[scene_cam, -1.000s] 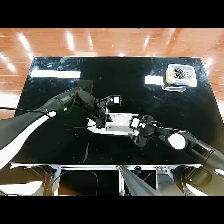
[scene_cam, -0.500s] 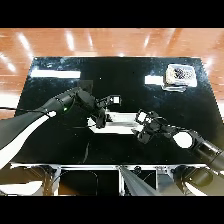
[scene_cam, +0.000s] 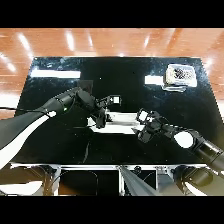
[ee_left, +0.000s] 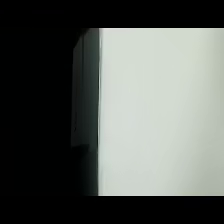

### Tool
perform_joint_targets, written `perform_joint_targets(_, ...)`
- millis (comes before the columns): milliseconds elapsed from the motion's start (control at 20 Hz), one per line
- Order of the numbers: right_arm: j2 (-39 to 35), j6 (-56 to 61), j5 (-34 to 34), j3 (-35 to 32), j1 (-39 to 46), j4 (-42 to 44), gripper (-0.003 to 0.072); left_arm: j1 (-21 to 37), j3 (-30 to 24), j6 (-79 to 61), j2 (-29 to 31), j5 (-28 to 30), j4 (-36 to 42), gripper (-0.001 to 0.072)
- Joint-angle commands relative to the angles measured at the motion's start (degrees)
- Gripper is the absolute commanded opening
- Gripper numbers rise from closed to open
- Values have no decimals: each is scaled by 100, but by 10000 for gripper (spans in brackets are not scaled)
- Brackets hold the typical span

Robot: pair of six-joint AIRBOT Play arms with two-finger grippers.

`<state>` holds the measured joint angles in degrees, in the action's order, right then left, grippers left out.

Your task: Fold the box and place the chain.

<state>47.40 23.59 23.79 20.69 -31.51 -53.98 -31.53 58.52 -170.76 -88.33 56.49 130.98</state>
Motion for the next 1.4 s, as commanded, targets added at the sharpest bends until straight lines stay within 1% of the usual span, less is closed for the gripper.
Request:
perform_joint_targets(0, 4, 0, -361, 2, 2, 26, 708, 4, 0, -2, 2, 7, 0, 20)
perform_joint_targets(200, 68, -9, -304, 2, -4, 138, 707, 4, 0, -2, 2, 4, 0, 20)
perform_joint_targets(400, 116, -219, -297, 2, -4, 170, 707, 4, 0, 0, 2, 4, 0, 20)
perform_joint_targets(500, 199, -407, -173, 4, -2, 205, 706, 4, 0, 15, 2, 9, 0, 20)
perform_joint_targets(650, 243, -1080, -70, 50, 87, 848, 706, 4, 0, 20, 2, 17, 0, 20)
perform_joint_targets(800, 345, -1832, 881, 245, 562, 1405, 706, 4, 0, 20, 2, 63, 0, 20)
perform_joint_targets(900, 435, -2284, 1309, 297, 866, 1797, 705, 4, 0, 20, 2, 76, 0, 20)
perform_joint_targets(1050, 656, -2452, 1674, 299, 994, 1961, 704, 4, 0, 20, 2, 81, 0, 20)
perform_joint_targets(1150, 866, -2787, 1829, 343, 984, 2184, 703, 4, 0, 20, 2, 116, 0, 20)
perform_joint_targets(1250, 1012, -2990, 1884, 431, 968, 2350, 704, 4, 0, 20, 2, 127, 0, 20)
perform_joint_targets(1350, 1051, -3001, 1921, 435, 970, 2293, 704, 4, 0, 20, 2, 140, 0, 20)
